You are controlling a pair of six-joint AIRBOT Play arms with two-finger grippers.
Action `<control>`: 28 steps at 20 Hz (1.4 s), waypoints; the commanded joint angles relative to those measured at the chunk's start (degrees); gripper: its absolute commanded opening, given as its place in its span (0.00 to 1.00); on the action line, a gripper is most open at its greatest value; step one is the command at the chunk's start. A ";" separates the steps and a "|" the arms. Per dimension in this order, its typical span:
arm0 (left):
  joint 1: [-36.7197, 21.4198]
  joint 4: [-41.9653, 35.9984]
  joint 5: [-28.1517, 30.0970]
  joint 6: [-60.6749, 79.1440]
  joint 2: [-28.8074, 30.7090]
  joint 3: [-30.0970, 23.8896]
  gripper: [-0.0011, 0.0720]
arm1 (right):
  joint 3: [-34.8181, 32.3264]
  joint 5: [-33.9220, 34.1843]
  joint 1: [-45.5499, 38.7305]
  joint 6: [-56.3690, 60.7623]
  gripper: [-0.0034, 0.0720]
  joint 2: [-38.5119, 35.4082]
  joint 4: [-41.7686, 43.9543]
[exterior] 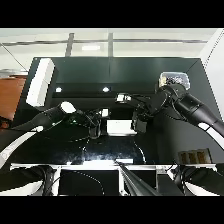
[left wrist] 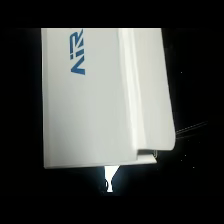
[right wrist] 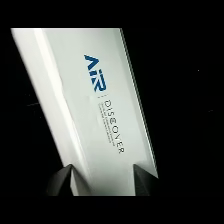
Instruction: Fold the box and place the chain.
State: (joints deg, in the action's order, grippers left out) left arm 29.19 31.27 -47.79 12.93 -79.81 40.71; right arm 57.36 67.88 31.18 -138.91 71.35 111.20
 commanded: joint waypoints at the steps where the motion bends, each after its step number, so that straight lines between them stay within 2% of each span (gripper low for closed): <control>1: 0.02 0.02 -0.02 0.15 -0.04 -0.02 0.67 | -0.02 -0.39 0.07 0.04 0.59 0.02 -0.37; 2: 0.02 0.02 -0.02 0.15 -0.04 -0.02 0.67 | -0.02 -0.39 0.07 0.07 0.52 0.02 -0.39; 3: 0.02 0.02 -0.02 0.15 -0.04 -0.02 0.67 | -0.02 -0.37 0.07 0.04 0.50 0.02 -0.39; 15: 0.02 0.02 -0.02 0.15 -0.04 -0.02 0.67 | -0.04 -1.88 1.73 2.69 0.50 0.04 -1.92; 17: 0.02 0.02 -0.02 0.15 -0.04 -0.02 0.67 | -0.04 -1.75 1.70 3.28 0.44 0.04 -3.13; 28: 0.02 0.02 -0.02 0.15 -0.04 -0.02 0.67 | -0.04 -1.55 1.73 3.74 0.44 0.04 -2.97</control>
State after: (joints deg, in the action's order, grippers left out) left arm 29.19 31.27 -47.81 13.02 -79.81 40.71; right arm 57.36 66.06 32.86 -135.28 71.35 108.18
